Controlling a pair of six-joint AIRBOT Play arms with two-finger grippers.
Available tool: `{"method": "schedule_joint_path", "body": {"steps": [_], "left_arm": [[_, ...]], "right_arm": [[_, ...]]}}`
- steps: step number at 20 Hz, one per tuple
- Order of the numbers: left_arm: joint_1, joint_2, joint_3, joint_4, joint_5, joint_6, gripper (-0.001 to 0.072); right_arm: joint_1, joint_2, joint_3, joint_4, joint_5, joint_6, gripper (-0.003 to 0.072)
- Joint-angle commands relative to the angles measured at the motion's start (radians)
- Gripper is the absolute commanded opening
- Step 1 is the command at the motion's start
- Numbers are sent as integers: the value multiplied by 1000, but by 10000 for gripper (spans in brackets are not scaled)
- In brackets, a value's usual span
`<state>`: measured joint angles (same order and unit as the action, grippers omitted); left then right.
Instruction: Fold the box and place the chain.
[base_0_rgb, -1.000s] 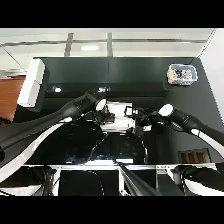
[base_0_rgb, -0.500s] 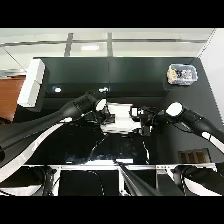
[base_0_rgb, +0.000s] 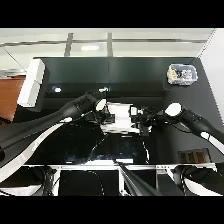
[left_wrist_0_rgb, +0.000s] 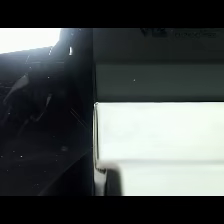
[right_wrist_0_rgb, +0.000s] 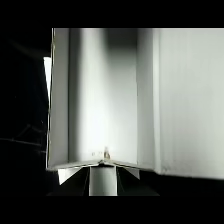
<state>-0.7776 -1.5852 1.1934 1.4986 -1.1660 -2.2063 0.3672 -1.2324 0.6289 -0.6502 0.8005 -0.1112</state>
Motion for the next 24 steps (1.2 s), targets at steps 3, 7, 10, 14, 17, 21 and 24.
{"method": "schedule_joint_path", "body": {"steps": [3,7,10,14,17,21,24], "left_arm": [[0,0,1,-1,6,-1,25],[-1,0,1,0,6,-1,25],[-1,0,1,-1,5,-1,25],[-1,0,1,-1,5,-1,25],[0,0,1,-1,13,-1,25],[0,0,1,0,13,-1,25],[0,0,1,0,13,0,25]], "right_arm": [[47,-35,-1,164,-72,4,191],[47,-39,-2,159,-79,74,314],[46,-39,-6,138,-84,211,244],[38,-25,-2,19,-55,454,9],[-76,77,85,-119,231,907,11],[-408,190,119,-330,509,1242,12],[-655,182,-17,-285,410,1385,12]]}}
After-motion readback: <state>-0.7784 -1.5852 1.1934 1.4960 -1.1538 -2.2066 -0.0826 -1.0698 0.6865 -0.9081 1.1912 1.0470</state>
